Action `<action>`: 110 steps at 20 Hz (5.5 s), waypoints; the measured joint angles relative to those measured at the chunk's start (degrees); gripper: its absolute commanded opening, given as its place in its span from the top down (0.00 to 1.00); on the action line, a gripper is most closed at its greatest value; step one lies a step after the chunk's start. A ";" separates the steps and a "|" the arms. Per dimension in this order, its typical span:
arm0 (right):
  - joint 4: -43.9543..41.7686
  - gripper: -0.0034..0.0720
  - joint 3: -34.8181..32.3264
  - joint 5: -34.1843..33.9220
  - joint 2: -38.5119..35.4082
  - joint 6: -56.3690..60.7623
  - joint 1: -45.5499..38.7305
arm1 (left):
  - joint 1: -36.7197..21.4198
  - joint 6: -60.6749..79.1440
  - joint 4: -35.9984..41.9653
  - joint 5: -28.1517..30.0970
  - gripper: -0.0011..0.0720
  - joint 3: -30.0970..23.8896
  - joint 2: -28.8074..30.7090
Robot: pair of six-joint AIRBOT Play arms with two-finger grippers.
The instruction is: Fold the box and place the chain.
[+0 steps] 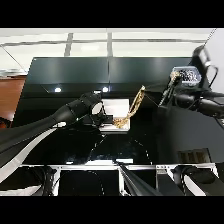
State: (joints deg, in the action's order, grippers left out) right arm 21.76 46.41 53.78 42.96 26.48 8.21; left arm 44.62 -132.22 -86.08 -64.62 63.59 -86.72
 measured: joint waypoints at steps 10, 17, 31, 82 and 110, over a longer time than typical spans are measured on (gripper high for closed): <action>-4.85 0.92 0.52 0.55 9.31 1.49 9.29 | 0.00 0.02 0.00 0.02 0.94 0.00 0.00; 1.73 0.46 -1.31 0.17 17.99 5.38 9.88 | 0.00 0.02 0.00 0.04 0.94 0.00 0.00; 12.41 0.46 -1.53 20.74 17.90 10.45 -11.19 | 0.00 -0.15 0.46 1.16 0.37 0.22 0.39; 12.85 0.46 -1.53 14.49 17.90 13.64 -11.98 | -22.71 146.00 53.99 19.15 0.01 -27.56 11.32; 11.37 0.02 -1.53 9.22 17.90 16.13 -9.86 | -17.70 147.80 52.85 19.30 0.44 -23.61 7.91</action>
State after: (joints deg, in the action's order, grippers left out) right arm 33.12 44.88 63.00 60.86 42.61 -1.65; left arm 26.92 15.57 -33.23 -45.32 39.99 -78.81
